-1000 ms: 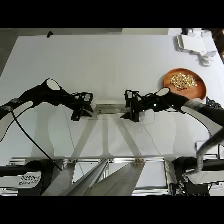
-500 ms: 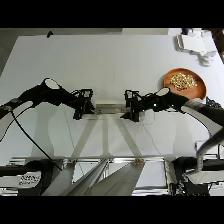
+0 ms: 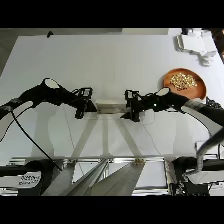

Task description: Fold the box and place the chain.

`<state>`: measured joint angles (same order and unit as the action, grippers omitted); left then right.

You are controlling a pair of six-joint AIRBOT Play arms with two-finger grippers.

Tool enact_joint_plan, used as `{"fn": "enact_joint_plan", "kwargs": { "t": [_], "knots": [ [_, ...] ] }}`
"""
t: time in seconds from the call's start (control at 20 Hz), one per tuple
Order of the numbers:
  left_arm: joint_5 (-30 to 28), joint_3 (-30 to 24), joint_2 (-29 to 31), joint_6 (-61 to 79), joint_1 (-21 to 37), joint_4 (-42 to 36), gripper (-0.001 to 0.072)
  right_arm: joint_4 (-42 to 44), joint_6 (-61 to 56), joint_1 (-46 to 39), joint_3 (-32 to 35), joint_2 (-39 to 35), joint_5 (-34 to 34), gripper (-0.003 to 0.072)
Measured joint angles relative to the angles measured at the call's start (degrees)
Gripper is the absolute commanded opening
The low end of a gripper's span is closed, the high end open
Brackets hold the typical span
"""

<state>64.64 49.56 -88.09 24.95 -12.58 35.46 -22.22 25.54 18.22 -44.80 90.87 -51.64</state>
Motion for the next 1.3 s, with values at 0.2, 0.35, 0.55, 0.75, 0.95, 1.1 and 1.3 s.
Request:
{"fn": "enact_joint_plan", "kwargs": {
  "t": [0.2,0.35,0.55,0.75,0.95,1.1,1.3],
  "knots": [
    [0.2,0.0,-0.1,0.2,0.0,-1.2,0.0205,0.2,-0.2,0.0,0.0,0.0,0.1,0.0405],
    [0.2,0.0,-0.7,-1.4,0.0,-2.5,0.0220,0.1,-0.1,0.0,0.0,0.0,0.1,0.0405],
    [0.1,0.0,-2.1,-5.2,0.0,-3.4,0.0348,0.0,0.1,0.0,0.0,0.0,0.1,0.0405],
    [0.2,0.0,-2.6,-7.4,0.0,-3.5,0.0245,0.0,0.1,0.0,0.0,0.0,0.1,0.0405],
    [0.4,0.0,-2.1,-8.2,0.0,-2.3,0.0012,0.0,0.0,0.0,0.0,0.0,0.1,0.0405],
    [0.4,0.0,-0.1,-10.5,0.2,1.5,0.0012,0.0,0.0,0.0,0.0,0.0,0.0,0.0405],
    [0.4,-0.1,4.8,-18.0,1.5,4.9,0.0011,0.0,0.0,0.0,0.0,0.0,0.0,0.0405]
  ]
}}
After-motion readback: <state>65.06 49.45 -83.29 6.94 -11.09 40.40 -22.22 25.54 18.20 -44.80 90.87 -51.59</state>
